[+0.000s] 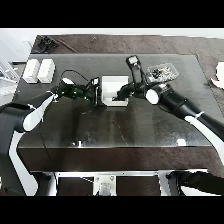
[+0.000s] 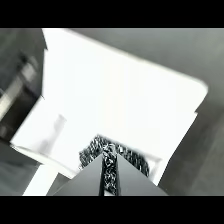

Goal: Fold the box and place the chain.

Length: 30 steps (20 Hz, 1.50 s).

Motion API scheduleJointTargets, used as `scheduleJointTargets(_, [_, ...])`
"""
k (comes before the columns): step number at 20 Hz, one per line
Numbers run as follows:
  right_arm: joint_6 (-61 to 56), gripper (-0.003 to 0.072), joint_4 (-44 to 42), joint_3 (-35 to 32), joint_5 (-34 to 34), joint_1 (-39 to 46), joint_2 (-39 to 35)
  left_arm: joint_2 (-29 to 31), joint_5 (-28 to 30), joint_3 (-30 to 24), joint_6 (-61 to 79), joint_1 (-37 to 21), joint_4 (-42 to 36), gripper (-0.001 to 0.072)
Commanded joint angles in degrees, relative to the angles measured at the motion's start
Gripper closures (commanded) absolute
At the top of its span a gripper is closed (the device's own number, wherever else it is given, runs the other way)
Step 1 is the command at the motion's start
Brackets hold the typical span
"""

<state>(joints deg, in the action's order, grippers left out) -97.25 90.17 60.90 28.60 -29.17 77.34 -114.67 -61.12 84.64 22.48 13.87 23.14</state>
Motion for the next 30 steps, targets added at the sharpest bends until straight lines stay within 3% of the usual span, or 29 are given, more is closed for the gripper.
scheduleJointTargets(1, [-0.26,0.0522,-0.13,-4.44,-4.2,-0.02,3.41,0.0,0.0,0.0,0.0,0.04,0.02,0.0186])
scheduleJointTargets(2, [-0.24,0.0163,-0.07,-4.28,-4.24,0.04,3.39,0.0,0.0,0.0,0.0,0.04,0.02,0.0185])
scheduleJointTargets(3, [0.02,0.0157,0.5,-3.63,-4.15,0.07,3.23,0.0,0.0,0.0,0.0,0.04,0.02,0.0186])
scheduleJointTargets(4, [0.44,0.0353,1.66,-2.8,-4.17,0.13,2.64,0.0,0.0,0.0,0.0,0.04,0.02,0.0185])
scheduleJointTargets(5, [0.44,0.0384,2.51,-1.84,-4.17,0.35,1.79,0.0,0.0,0.0,0.0,0.04,0.04,0.0185])
scheduleJointTargets(6, [0.44,0.025,2.67,-0.66,-4.17,0.98,0.72,0.0,0.0,0.0,-0.02,0.04,0.02,0.0186])
scheduleJointTargets(7, [1.38,0.0167,2.71,0.37,-4.13,1.7,-0.66,0.0,-0.02,0.0,-0.02,0.04,0.02,0.0185])
scheduleJointTargets(8, [4.0,0.0194,2.71,1.38,-4.15,2.56,-2.49,0.0,0.0,0.0,-0.02,0.04,0.02,0.0186])
scheduleJointTargets(9, [7.32,0.0318,2.69,2.19,-4.13,3.56,-4.33,0.0,0.0,0.0,-0.02,0.04,0.02,0.0185])
scheduleJointTargets(10, [10.12,0.0679,2.62,2.6,-4.44,4.92,-6.29,0.0,0.0,0.0,0.0,0.04,0.02,0.0186])
scheduleJointTargets(14, [23.43,0.0673,-1.77,5.18,-4.79,12.28,-7.26,0.0,0.0,0.0,0.0,0.04,0.02,0.0186])
scheduleJointTargets(18, [43.82,0.0674,-22.12,7.54,-3.34,18.86,-2.43,0.0,0.0,0.0,0.0,0.04,0.02,0.0185])
scheduleJointTargets(20, [57.9,0.0674,-36.3,10.6,2.56,21.53,1.66,0.0,0.02,0.0,0.0,0.04,0.02,0.0185])
scheduleJointTargets(23, [72.13,0.0673,-51.8,18.14,18.05,25.38,9.81,0.0,0.02,0.0,0.0,0.04,0.02,0.0185])
scheduleJointTargets(30, [74.99,0.0673,-52.7,27.15,23.12,25.24,22.73,0.0,0.02,0.0,0.0,0.04,0.02,0.0186])
